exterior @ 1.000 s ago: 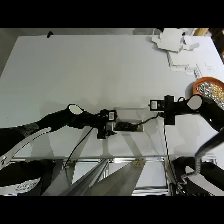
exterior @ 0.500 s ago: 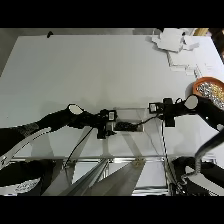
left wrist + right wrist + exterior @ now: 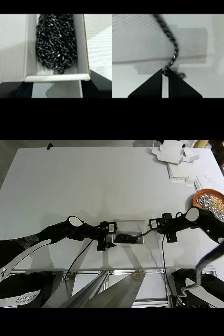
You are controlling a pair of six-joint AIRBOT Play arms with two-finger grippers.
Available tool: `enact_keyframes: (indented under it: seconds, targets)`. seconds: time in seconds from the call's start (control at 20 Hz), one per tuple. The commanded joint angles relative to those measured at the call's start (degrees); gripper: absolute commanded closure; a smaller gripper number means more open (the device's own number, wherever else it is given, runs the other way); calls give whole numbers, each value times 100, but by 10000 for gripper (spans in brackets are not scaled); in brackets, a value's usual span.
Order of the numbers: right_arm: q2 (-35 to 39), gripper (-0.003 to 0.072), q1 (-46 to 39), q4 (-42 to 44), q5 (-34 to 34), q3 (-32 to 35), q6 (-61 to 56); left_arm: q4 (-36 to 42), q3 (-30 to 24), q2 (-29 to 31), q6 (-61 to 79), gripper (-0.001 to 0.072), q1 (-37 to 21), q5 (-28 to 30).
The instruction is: Fold the box and place the chain.
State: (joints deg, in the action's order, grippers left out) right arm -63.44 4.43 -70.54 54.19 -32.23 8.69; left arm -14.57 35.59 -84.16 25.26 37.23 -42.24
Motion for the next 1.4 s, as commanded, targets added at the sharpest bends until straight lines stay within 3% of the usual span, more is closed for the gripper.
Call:
enact_keyframes:
  seconds: [0.0, 0.15, 0.4, 0.55, 0.8, 0.9, 1.0, 1.15, 1.2, 1.3, 1.35]
  targets:
    - [605, 666, -2, 146, 658, -7, -168, -2, 0, 2, 2, 376, 0, 2]
    - [1318, 666, 4, 1021, 1281, -7, -282, -2, 0, 2, 2, 376, 0, 0]
    - [1878, 665, 33, 3770, 1919, -7, -269, -2, 0, 0, 2, 376, 0, 2]
    - [1864, 665, 667, 4745, 1508, -7, -271, -2, 0, 2, 2, 376, 0, 2]
    - [1377, 664, 2135, 4293, -570, -7, -549, -2, 0, 2, 2, 376, 0, 2]
    - [1021, 618, 2214, 3797, -857, -7, -1143, -2, 0, 2, 2, 376, 0, 0]
    - [765, 422, 2186, 3239, -656, -26, -1617, -2, 0, 2, 2, 376, 0, 0]
    - [588, 418, 2186, 2286, 498, -785, -2229, -2, 0, 2, 2, 376, 0, 2]
    - [516, 464, 2142, 2046, 949, -1270, -2500, -2, 0, 2, 2, 376, 0, 2]
    - [313, 662, 1899, 1823, 1720, -2245, -2577, -2, 0, 0, 2, 376, 0, 0]
    - [199, 664, 1757, 1825, 1843, -2625, -2583, -2, 0, 2, 2, 376, 0, 2]
